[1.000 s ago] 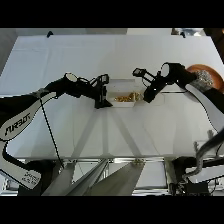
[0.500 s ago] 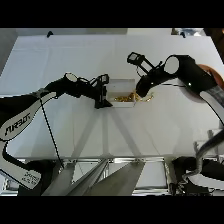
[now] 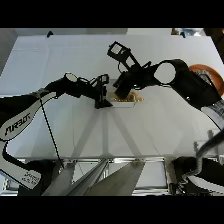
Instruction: Fold the box and place the chain.
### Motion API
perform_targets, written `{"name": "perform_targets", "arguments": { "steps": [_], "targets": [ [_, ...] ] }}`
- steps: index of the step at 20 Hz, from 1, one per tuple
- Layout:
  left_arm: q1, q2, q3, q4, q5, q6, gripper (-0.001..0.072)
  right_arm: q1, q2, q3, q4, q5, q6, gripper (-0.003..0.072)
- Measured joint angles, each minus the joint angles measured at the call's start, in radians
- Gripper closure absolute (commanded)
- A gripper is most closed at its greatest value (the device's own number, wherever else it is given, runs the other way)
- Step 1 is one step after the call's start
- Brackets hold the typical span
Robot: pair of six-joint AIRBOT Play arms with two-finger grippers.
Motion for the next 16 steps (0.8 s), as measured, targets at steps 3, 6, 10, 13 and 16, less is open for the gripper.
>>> {"name": "perform_targets", "arguments": {
  "steps": [3,6,10,13,16],
  "targets": [
    [0.000,0.000,0.000,0.000,0.000,0.000,0.0451,0.015,-0.024,0.000,-0.060,-0.023,0.051,0.0675],
    [0.000,0.000,0.000,0.000,0.000,0.000,0.0451,0.019,-0.070,0.000,-0.159,0.016,0.115,0.0669],
    [0.000,0.000,0.000,0.000,0.000,0.000,0.0451,0.019,-0.112,0.000,-0.236,0.069,0.133,0.0418],
    [0.000,0.000,0.000,0.000,0.000,0.000,0.0451,-0.003,-0.108,0.000,-0.251,0.081,0.134,0.0418],
    [0.000,0.000,0.000,0.000,0.000,0.000,0.0451,-0.073,-0.077,0.000,-0.220,0.091,0.101,0.0374]
  ]
}}
